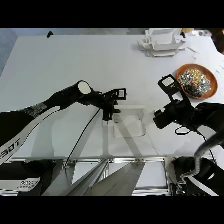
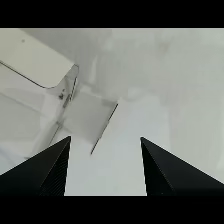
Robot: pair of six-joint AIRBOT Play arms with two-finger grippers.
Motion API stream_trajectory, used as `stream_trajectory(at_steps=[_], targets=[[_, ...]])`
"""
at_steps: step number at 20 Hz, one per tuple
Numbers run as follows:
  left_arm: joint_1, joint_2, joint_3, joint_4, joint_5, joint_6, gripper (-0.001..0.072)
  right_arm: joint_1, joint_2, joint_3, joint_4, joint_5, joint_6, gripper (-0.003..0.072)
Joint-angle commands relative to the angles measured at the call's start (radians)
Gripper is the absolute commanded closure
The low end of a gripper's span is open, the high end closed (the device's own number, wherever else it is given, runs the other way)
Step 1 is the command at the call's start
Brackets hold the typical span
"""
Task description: Fold the box and place the chain.
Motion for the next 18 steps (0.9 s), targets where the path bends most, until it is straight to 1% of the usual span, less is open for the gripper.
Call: stream_trajectory(at_steps=[1,8,12,13,15,16,17,18], targets=[[0.0,-0.002,-0.001,0.045,-0.047,0.017,0.0708,0.001,0.001,0.001,0.0,0.005,0.0,0.0209],[0.002,-0.002,-0.001,0.044,-0.011,0.016,0.0699,0.001,0.001,0.001,0.0,0.023,0.0,0.0209],[0.002,-0.002,-0.001,0.044,-0.012,0.016,0.0698,0.001,0.001,0.001,0.0,0.027,-0.01,0.021],[0.002,-0.002,-0.001,0.044,-0.012,0.016,0.0698,0.001,0.001,0.001,0.003,0.027,-0.032,0.0223],[0.001,-0.002,-0.001,0.044,-0.013,0.016,0.0699,0.001,0.001,0.001,0.019,0.029,-0.095,0.0297],[0.001,-0.002,-0.001,0.044,-0.013,0.016,0.0698,0.001,0.001,0.001,0.034,0.033,-0.121,0.03],[0.001,-0.002,-0.001,0.044,-0.013,0.016,0.0699,0.001,0.001,0.001,0.053,0.042,-0.153,0.0361],[0.001,-0.002,-0.001,0.044,-0.013,0.016,0.0699,0.001,0.001,0.001,0.074,0.058,-0.181,0.0481]])
